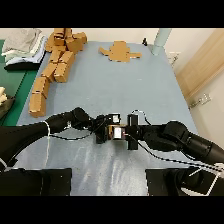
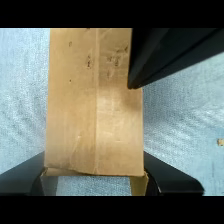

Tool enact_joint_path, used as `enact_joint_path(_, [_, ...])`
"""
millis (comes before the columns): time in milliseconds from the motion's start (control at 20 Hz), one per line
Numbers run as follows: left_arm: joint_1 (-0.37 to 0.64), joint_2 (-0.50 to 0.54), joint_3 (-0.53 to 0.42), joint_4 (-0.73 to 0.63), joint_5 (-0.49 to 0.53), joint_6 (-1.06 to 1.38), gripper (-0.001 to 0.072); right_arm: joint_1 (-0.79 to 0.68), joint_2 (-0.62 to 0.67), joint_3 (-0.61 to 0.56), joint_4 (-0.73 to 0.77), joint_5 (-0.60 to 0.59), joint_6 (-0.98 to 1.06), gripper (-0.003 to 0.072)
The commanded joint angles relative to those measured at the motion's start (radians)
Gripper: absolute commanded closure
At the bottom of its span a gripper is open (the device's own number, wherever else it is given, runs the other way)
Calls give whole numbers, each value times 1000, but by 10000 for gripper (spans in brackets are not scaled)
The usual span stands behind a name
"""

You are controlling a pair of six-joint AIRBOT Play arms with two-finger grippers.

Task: Fold the box.

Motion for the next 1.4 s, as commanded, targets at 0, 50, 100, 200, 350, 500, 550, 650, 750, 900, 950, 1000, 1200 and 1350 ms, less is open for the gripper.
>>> enact_joint_path(0, [0, 0, 0, 0, 0, 0, 196, 0, -9, 0, 0, 0, 3, 681])
enact_joint_path(50, [0, 0, 0, 0, 0, 0, 196, 0, -14, -1, 0, 1, 3, 681])
enact_joint_path(100, [0, 0, 0, 0, 0, 0, 196, 0, -19, -2, 0, 1, 3, 681])
enact_joint_path(200, [0, 0, 0, 0, 0, 0, 196, 0, -27, -2, 0, 0, 3, 681])
enact_joint_path(350, [0, 0, 0, 0, 0, 0, 195, 0, -34, -2, 0, -1, 3, 681])
enact_joint_path(500, [0, 0, 0, 0, 0, 0, 196, 0, -57, -2, 1, -4, 3, 681])
enact_joint_path(550, [0, 0, 0, 0, 0, 0, 196, 0, -64, -2, 2, -4, 3, 681])
enact_joint_path(650, [0, 0, 0, 0, 0, 0, 195, 0, -74, -2, 6, -4, 3, 681])
enact_joint_path(750, [0, 0, 0, 0, 0, 0, 196, 0, -80, -2, 6, -7, 3, 681])
enact_joint_path(900, [0, 0, 0, 0, 0, 0, 195, 0, -81, -2, 6, -7, 3, 681])
enact_joint_path(950, [0, 0, 0, 0, 0, 0, 196, 0, -81, -2, 6, -7, 3, 681])
enact_joint_path(1000, [0, 0, 0, 0, 0, 0, 196, 0, -81, -2, 6, -7, 3, 681])
enact_joint_path(1200, [0, 0, 0, 0, 0, 0, 196, 0, -86, -2, 6, -7, 3, 681])
enact_joint_path(1350, [0, 0, 0, 0, 0, 0, 196, 0, -86, -2, 6, -7, 3, 681])
